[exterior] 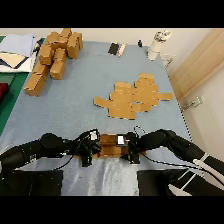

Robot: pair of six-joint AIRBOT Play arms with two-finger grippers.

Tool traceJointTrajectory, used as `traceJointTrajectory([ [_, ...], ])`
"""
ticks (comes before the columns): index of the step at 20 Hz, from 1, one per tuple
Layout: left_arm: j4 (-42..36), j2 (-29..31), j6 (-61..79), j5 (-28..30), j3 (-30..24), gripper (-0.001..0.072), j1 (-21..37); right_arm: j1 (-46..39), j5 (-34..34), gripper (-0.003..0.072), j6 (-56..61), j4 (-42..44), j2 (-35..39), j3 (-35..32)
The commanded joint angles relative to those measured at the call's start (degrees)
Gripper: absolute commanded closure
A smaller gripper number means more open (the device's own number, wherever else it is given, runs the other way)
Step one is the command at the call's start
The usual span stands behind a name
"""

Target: Fold the box.

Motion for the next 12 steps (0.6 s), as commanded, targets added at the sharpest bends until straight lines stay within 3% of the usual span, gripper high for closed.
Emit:
traceJointTrajectory([
  [1,5.62,2.03,-9.16,1.18,0.04,0.0606,0.50,0.02,0.00,0.0185,0.00,0.02,0.04,-0.02],
  [4,22.88,8.13,-32.94,-1.11,0.04,0.0606,2.71,0.02,0.00,0.0185,0.00,0.02,0.04,-0.02],
  [6,34.53,14.21,-53.55,-6.91,0.04,0.0607,5.77,0.02,0.00,0.0184,0.00,0.02,0.04,-0.02],
  [7,39.26,17.73,-63.34,-10.12,0.04,0.0694,7.52,0.02,0.00,0.0184,0.00,0.02,0.04,-0.02],
  [10,54.21,26.56,-97.61,-13.25,-0.02,0.0702,13.68,0.02,0.00,0.0185,0.00,0.02,0.04,-0.02],
  [12,64.67,28.44,-117.68,-19.47,-0.07,0.0703,18.67,0.02,0.00,0.0184,0.00,0.02,0.04,-0.02],
])
